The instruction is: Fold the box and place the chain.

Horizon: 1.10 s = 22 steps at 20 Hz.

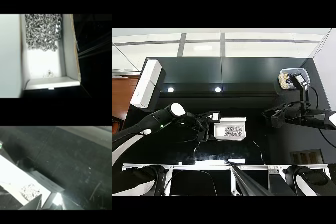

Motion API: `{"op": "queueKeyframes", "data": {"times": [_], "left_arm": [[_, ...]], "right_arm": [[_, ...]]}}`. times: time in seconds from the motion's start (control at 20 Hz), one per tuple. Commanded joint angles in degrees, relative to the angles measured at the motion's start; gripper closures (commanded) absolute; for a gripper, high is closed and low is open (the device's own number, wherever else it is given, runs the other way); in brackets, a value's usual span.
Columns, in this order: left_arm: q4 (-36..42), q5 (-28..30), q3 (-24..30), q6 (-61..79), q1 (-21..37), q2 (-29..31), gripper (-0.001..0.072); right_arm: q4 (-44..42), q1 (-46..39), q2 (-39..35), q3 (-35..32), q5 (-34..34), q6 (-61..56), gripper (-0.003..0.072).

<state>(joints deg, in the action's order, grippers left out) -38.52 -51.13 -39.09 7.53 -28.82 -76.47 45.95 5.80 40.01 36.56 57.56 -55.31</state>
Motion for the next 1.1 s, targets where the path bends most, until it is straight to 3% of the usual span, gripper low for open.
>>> {"op": "queueKeyframes", "data": {"times": [0.0, 0.3, 0.95, 1.05], "left_arm": [[-0.2, 0.1, 0.0, -0.7, 0.0, 0.0, 0.0006], [-0.1, -0.4, 0.0, -3.5, 2.5, 0.0, 0.0007], [2.8, -0.2, 1.5, -2.8, 1.7, 0.0, 0.0014], [2.8, -0.1, 1.5, -2.8, 1.5, 0.0, 0.0072]], "right_arm": [[0.0, 0.0, 0.0, 0.0, -1.1, 0.0, 0.0395], [0.0, 0.0, 0.0, 0.0, -1.2, 0.0, 0.0395], [0.0, 0.0, 0.0, 0.0, -1.3, 0.0, 0.0395], [0.0, 0.0, 0.0, 0.0, -1.3, 0.0, 0.0395]]}}
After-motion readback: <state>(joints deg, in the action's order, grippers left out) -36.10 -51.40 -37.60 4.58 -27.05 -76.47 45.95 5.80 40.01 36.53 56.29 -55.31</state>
